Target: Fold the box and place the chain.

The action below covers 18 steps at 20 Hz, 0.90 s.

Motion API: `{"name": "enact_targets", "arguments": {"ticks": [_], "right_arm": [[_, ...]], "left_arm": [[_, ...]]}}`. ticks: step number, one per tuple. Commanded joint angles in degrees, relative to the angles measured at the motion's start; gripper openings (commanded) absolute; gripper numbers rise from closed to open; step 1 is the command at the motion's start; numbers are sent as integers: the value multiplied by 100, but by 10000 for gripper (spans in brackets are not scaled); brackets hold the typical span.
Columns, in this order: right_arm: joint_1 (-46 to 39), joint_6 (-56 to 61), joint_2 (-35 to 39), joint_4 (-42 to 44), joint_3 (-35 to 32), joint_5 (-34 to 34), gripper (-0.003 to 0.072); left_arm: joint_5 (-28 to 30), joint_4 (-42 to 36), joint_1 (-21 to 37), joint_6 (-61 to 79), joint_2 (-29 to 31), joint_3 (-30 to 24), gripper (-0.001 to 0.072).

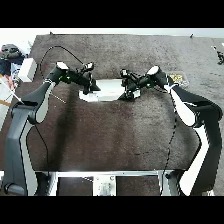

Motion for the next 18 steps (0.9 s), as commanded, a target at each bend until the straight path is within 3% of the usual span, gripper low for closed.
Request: {"name": "enact_targets", "arguments": {"ticks": [1,12,14,16,17,18], "right_arm": [[-2,-195,-59,192,44,4,667],[-7,-369,-238,319,42,0,647],[-9,-367,-243,361,44,-15,575],[-31,-372,-243,428,42,-31,553],[-37,-367,-243,424,42,-46,469],[-46,-367,-243,424,42,-66,470]], "left_arm": [[2,2,-2,0,4,-2,13],[0,2,-2,0,4,-2,13],[2,2,-2,0,4,0,13],[0,2,-2,0,4,0,13],[0,2,-2,0,4,0,13],[0,2,-2,0,4,0,13]]}}
